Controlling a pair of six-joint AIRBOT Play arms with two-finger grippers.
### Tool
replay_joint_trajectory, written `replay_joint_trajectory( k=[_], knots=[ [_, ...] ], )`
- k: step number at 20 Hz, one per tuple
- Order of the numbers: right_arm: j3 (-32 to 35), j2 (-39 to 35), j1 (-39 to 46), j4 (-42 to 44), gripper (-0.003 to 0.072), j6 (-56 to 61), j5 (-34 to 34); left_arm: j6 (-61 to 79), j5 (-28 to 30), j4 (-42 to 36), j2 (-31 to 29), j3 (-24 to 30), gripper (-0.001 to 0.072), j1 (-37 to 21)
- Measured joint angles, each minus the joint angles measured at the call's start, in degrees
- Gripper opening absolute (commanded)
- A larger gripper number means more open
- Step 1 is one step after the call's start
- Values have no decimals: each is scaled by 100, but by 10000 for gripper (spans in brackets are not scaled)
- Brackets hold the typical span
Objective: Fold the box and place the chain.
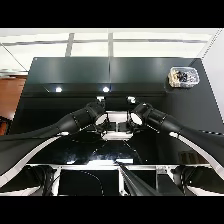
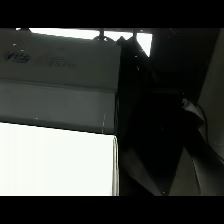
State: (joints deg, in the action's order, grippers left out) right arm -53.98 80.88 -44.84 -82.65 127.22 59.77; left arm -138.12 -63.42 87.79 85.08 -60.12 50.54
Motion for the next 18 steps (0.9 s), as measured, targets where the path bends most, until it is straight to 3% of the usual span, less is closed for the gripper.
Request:
replay_joint_trajectory(
  k=[6, 7, 8, 9, 11, 15, 17, 18],
  knots=[
    [-2, 7, -9, 0, 50, 83, -39, -4, -4, -4, 0, 0, 26, 0],
    [-2, 7, -9, 2, 150, 85, -44, -2, -7, -2, 0, 0, 26, 0],
    [-2, 11, -11, -9, 204, 76, -46, 13, -7, 11, 0, 0, 26, 0],
    [-2, 11, -11, -24, 196, 74, -35, 13, -7, 15, 0, 0, 26, 0],
    [-4, 11, -11, -7, 63, 79, -66, 13, -7, 15, 0, 0, 26, 0],
    [-7, 11, -13, 13, 52, 109, -46, 0, -11, 0, 0, 0, 26, 0],
    [-7, 11, -13, 4, 265, 79, -9, 13, -11, 2, 0, 0, 26, 0],
    [-7, 11, -13, -28, 265, 74, 42, 15, -11, 4, 0, 0, 26, 0]
  ],
)
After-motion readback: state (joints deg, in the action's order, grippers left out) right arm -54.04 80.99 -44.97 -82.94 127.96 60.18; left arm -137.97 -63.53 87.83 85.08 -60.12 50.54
